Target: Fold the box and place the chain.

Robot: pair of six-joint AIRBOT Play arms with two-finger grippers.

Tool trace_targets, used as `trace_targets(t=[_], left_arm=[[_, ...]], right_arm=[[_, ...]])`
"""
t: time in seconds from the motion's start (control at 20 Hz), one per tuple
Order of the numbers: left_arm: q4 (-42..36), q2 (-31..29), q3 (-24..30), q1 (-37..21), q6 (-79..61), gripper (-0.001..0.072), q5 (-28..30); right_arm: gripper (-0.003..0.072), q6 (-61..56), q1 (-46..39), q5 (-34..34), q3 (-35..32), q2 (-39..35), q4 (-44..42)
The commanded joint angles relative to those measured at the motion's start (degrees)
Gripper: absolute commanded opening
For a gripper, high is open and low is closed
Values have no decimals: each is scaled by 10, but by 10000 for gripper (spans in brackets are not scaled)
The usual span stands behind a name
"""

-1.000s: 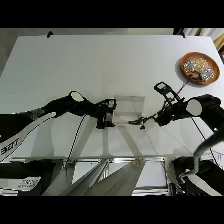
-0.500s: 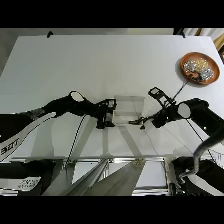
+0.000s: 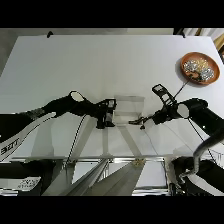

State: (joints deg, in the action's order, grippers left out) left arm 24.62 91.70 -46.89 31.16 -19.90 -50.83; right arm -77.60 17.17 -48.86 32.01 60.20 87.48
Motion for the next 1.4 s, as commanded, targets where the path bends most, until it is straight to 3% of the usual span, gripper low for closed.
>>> trace_targets(t=[0.0,0.5,0.95,1.25,1.3,1.35], left_arm=[[0,0,0,0,0,208,0],[0,0,0,0,0,208,0],[0,0,0,0,0,208,0],[0,0,0,0,0,208,0],[0,0,0,0,0,208,0],[0,0,0,0,0,208,0]], right_arm=[[228,48,-1,-7,0,1,-27],[227,70,23,-7,0,28,-20],[226,70,23,41,0,28,-23],[222,70,23,19,-2,28,-25],[215,70,23,17,-2,28,-25],[163,70,23,16,-2,28,-25]])
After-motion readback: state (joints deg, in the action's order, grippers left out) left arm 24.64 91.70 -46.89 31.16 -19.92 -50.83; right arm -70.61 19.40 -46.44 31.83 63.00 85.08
